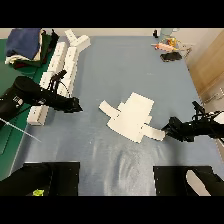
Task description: Fold the box.
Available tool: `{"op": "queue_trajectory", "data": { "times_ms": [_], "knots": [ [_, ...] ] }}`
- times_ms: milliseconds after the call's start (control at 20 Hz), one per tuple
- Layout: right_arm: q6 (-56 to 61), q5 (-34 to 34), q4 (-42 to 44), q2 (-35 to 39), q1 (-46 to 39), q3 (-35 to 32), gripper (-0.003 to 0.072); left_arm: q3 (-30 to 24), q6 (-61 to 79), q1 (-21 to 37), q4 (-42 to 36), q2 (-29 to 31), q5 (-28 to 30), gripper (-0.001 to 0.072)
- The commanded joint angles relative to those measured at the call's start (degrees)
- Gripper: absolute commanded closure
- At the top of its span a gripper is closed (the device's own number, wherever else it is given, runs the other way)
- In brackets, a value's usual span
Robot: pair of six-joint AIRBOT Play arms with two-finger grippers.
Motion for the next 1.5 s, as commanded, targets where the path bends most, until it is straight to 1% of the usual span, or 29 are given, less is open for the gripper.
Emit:
{"op": "queue_trajectory", "data": {
  "times_ms": [0, 150, 300, 400, 500, 600, 650, 700, 750, 800, 900, 1000, 1050, 1100, 1200, 1250, 1300, 1350, 1400, 1450],
  "knots": [
    [3.74, 0.61, -1.55, 0.09, 0.02, -0.11, 0.0326, -0.02, 0.09, 0.0, -0.04, -1.64, -1.03, 0.0694],
    [3.91, 1.11, -1.53, 0.04, 0.02, -0.81, 0.0326, -0.02, 0.13, 0.0, -0.04, -1.62, -1.01, 0.0695],
    [3.61, 0.33, 1.07, 0.04, 0.04, -4.48, 0.0327, -0.02, 0.35, 0.0, -0.04, -1.62, -0.87, 0.0694],
    [-0.87, -3.1, 6.05, 0.04, 0.07, -7.02, 0.0327, -0.02, 0.39, 0.0, -0.04, -1.62, -0.74, 0.0695],
    [-4.09, -6.95, 11.3, -0.04, 0.07, -8.11, 0.0327, -0.02, 0.39, 0.0, -0.04, -1.62, -0.63, 0.0695],
    [-4.37, -8.22, 11.87, -1.81, 0.07, -8.2, 0.0331, -0.02, 0.31, 0.0, -0.07, -1.62, -0.59, 0.0695],
    [-6.16, -8.41, 13.14, -3.04, 0.07, -8.2, 0.0355, -0.02, 0.31, 0.0, -0.07, -1.62, -0.57, 0.0694],
    [-8.5, -8.9, 15.45, -4.2, 0.07, -8.17, 0.0355, -0.02, 0.31, 0.0, -0.07, -1.62, -0.46, 0.0695],
    [-10.86, -9.64, 18.47, -5.42, 0.07, -8.17, 0.0371, -0.02, 0.35, 0.0, -0.07, -1.62, 0.04, 0.0695],
    [-12.94, -10.1, 21.03, -6.49, 0.15, -8.17, 0.0435, -0.02, 0.55, 0.0, -0.07, -1.62, 0.87, 0.0695],
    [-15.91, -9.97, 24.44, -8.81, 1.62, -8.17, 0.0519, -0.02, 1.62, 0.0, -0.09, -1.62, 2.89, 0.0694],
    [-20.2, -9.77, 26.73, -9.99, 4.24, -8.15, 0.0682, -0.02, 1.57, 0.0, -0.57, -1.62, 3.89, 0.0695],
    [-21.75, -9.07, 26.93, -10.1, 5.38, -7.89, 0.0682, -0.02, 1.55, 0.0, -0.55, -1.62, 4.02, 0.0695],
    [-22.71, -6.8, 26.29, -10.34, 6.21, -7.19, 0.0683, -0.02, 1.55, 0.0, -0.5, -1.62, 3.89, 0.0694],
    [-22.99, -0.02, 21.07, -10.32, 6.91, -5.14, 0.0683, -0.02, 1.55, 0.02, -0.48, -1.62, 3.78, 0.0694],
    [-23.56, 3.19, 17.66, -10.32, 6.91, -3.89, 0.0683, -0.02, 1.7, 0.0, -0.48, -1.68, 3.37, 0.068],
    [-24.94, 5.03, 14.4, -10.29, 6.91, -2.62, 0.0683, -0.02, 2.67, 0.0, -0.48, -1.88, 2.91, 0.035],
    [-27.08, 4.85, 13.03, -10.25, 6.91, -1.79, 0.0683, -0.02, 2.78, -0.02, -0.52, -2.19, 2.43, 0.0057],
    [-29.99, 3.04, 13.25, -10.23, 6.93, -1.38, 0.0683, -0.02, 2.8, -0.02, -0.5, -2.45, 1.9, 0.0072],
    [-33.38, 0.61, 14.16, -10.25, 7.19, -1.31, 0.0683, -0.02, 2.8, -0.07, -0.5, -2.58, 1.51, 0.0071]
  ]
}}
